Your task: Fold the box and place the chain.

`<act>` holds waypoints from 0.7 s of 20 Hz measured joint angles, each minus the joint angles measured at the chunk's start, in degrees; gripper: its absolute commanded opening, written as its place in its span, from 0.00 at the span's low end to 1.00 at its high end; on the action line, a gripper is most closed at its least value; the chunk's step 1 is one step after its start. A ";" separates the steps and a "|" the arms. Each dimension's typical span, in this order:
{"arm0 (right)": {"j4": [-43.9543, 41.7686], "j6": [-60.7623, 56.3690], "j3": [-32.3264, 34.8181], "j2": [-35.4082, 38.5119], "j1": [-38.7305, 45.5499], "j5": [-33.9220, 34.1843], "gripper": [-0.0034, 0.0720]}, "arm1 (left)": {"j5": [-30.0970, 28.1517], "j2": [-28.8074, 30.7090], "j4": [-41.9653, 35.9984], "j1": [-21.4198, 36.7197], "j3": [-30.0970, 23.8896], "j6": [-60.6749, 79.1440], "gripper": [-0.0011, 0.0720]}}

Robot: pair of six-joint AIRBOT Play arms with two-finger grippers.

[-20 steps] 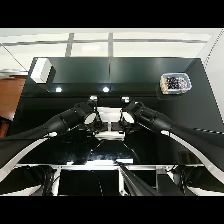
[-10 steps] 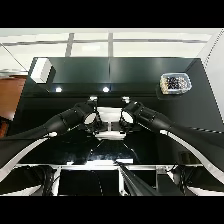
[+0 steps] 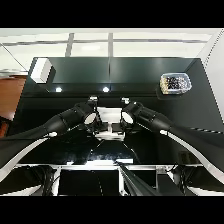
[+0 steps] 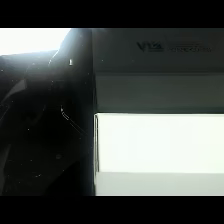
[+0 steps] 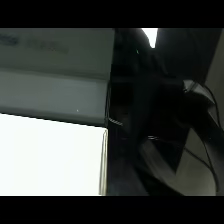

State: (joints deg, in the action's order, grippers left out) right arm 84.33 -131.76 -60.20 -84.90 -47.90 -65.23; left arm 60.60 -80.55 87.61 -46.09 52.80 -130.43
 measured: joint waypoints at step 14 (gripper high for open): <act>18.34 13.68 -3.23 23.28 14.58 -8.46 0.64 | 0.81 0.00 0.09 0.00 0.00 -0.22 0.06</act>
State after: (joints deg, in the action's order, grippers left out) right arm 102.67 -118.08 -63.44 -61.63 -33.32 -73.69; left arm 61.41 -80.55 87.70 -46.09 52.80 -130.65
